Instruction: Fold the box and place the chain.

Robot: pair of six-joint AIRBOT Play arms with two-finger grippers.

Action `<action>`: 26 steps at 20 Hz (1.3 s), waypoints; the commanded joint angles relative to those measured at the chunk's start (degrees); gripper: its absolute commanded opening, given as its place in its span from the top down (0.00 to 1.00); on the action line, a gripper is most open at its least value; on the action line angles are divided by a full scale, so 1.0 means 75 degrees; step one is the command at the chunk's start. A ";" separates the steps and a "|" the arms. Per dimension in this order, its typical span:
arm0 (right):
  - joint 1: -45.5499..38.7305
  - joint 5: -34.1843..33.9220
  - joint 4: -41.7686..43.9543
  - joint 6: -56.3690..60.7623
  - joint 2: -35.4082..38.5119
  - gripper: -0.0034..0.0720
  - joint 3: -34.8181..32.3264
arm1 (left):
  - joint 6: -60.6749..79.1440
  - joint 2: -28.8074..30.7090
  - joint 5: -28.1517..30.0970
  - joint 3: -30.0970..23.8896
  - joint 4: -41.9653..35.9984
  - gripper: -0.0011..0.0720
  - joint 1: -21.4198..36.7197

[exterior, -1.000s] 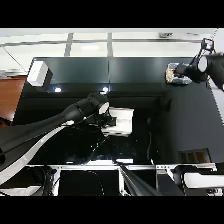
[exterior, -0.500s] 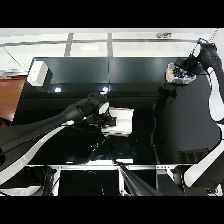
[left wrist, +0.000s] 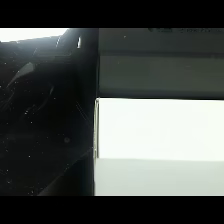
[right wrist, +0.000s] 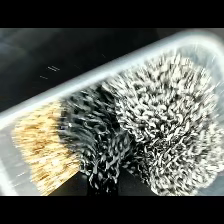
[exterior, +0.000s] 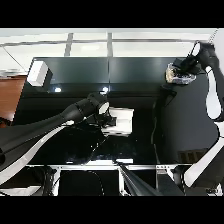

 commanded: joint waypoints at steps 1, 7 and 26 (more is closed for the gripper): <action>-0.0003 0.0388 0.0012 -0.0895 0.0734 0.93 0.0134 | 0.0000 0.0000 0.0000 0.0000 0.0003 0.95 0.0000; -0.0085 0.1460 0.0962 -0.2264 0.2667 0.93 0.0111 | 0.0000 0.0000 -0.0032 0.0000 0.0006 0.95 0.0000; 0.2600 0.3273 0.4304 -0.3092 0.8399 0.93 -0.4940 | 0.0000 0.0000 -0.0006 0.0000 0.0003 0.95 0.0000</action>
